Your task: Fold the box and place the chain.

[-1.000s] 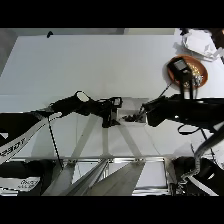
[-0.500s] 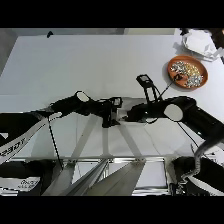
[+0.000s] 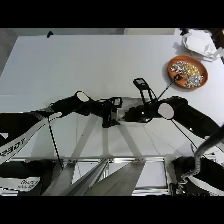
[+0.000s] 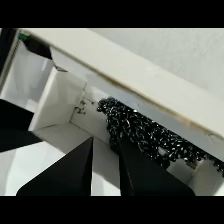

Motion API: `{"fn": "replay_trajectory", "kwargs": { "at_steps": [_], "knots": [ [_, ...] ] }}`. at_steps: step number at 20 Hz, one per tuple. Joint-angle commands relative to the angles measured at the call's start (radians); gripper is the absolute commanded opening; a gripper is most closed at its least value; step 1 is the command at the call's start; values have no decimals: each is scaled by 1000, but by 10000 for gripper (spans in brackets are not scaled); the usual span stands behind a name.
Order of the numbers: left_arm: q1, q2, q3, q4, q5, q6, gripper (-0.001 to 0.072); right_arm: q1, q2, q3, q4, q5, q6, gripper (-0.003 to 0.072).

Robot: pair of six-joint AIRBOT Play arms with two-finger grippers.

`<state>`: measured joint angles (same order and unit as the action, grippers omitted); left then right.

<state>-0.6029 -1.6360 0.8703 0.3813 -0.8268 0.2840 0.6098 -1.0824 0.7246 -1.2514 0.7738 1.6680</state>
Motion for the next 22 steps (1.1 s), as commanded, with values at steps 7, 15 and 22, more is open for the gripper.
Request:
{"fn": "replay_trajectory", "kwargs": {
  "at_steps": [7, 15, 22],
  "knots": [
    [1, 0, 0, 0, 0, 0, 210, -258, 352, -1, -172, 177, -3, 256],
    [1, 0, 0, 0, 0, 0, 210, -430, 55, -47, -151, 116, -177, 387],
    [1, 0, 0, 0, 0, 0, 210, -430, -146, -47, -17, 38, -265, 384]
  ]
}}
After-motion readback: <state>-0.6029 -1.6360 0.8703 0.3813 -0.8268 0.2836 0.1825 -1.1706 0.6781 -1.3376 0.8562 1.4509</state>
